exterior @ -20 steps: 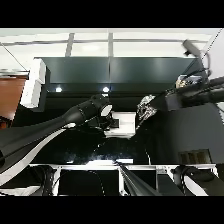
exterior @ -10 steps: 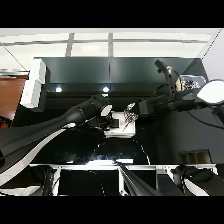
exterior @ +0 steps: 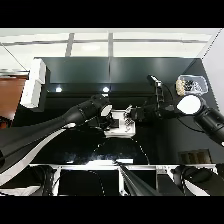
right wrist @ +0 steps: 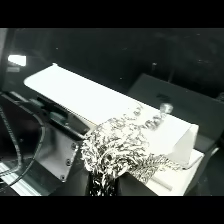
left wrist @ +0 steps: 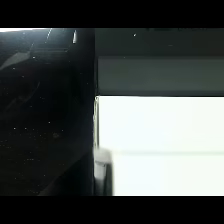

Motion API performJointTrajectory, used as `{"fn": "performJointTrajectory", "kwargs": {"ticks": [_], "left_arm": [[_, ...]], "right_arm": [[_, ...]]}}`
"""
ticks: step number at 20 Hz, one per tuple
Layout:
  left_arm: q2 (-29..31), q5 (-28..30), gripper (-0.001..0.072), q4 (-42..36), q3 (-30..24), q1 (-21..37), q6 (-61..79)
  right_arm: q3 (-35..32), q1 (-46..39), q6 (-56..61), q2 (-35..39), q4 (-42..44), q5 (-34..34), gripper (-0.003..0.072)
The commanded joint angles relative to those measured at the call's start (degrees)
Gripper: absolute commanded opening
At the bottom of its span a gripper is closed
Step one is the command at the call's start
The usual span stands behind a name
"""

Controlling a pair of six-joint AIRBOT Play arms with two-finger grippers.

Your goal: Fold the box and place the chain.

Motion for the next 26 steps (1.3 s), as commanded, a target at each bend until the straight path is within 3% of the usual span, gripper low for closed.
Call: {"fn": "performJointTrajectory", "kwargs": {"ticks": [1,2,7,20,26], "left_arm": [[0.0,0.0,0.0026,0.0,0.0,0.0,0.0],[0.0,0.0,0.0026,0.0,0.0,0.0,0.0],[0.0,0.0,0.0026,0.0,0.0,0.0,0.0],[0.0,-0.1,0.0026,0.0,0.0,0.0,0.0],[0.0,0.0,0.0026,0.0,0.0,0.0,0.0]], "right_arm": [[-0.3,0.4,0.7,-0.3,-0.6,0.4,0.0050],[-0.3,0.4,0.6,-0.2,-0.6,2.0,0.0009],[-0.1,-1.7,0.7,1.8,-7.7,11.2,0.0013],[-0.1,-5.2,0.1,2.3,-7.3,15.0,0.0013],[-0.1,-6.1,-4.6,3.2,0.2,19.1,0.0013]]}}
